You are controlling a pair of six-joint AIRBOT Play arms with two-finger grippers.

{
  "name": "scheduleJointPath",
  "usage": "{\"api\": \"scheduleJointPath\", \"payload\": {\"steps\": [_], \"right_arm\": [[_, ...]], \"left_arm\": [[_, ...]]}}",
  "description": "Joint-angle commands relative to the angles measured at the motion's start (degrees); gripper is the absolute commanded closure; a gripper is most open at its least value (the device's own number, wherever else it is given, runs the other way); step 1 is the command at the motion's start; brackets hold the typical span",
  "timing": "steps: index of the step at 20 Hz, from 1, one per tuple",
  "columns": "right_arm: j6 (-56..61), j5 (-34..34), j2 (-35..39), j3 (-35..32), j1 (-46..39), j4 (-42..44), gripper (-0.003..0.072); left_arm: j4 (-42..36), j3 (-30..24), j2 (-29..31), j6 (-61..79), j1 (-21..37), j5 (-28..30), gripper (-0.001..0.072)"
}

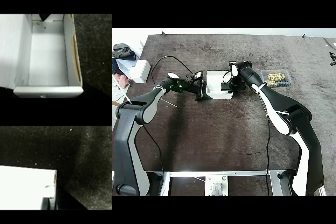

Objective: Fold the box and place the chain.

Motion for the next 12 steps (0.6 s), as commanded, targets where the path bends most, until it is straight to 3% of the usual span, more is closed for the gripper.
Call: {"api": "scheduleJointPath", "payload": {"steps": [1,3,12], "right_arm": [[0.11,-0.07,-0.02,-0.02,0.07,-0.13,0.0634],[0.70,0.00,0.04,-0.02,0.07,-0.11,0.0387],[0.46,0.24,1.46,-0.02,0.04,-0.31,0.0384]], "left_arm": [[0.07,0.02,0.00,0.07,0.02,0.00,0.0366],[0.07,0.02,0.00,0.07,0.02,0.00,0.0366],[0.07,0.02,0.00,0.07,0.02,0.00,0.0366]]}}
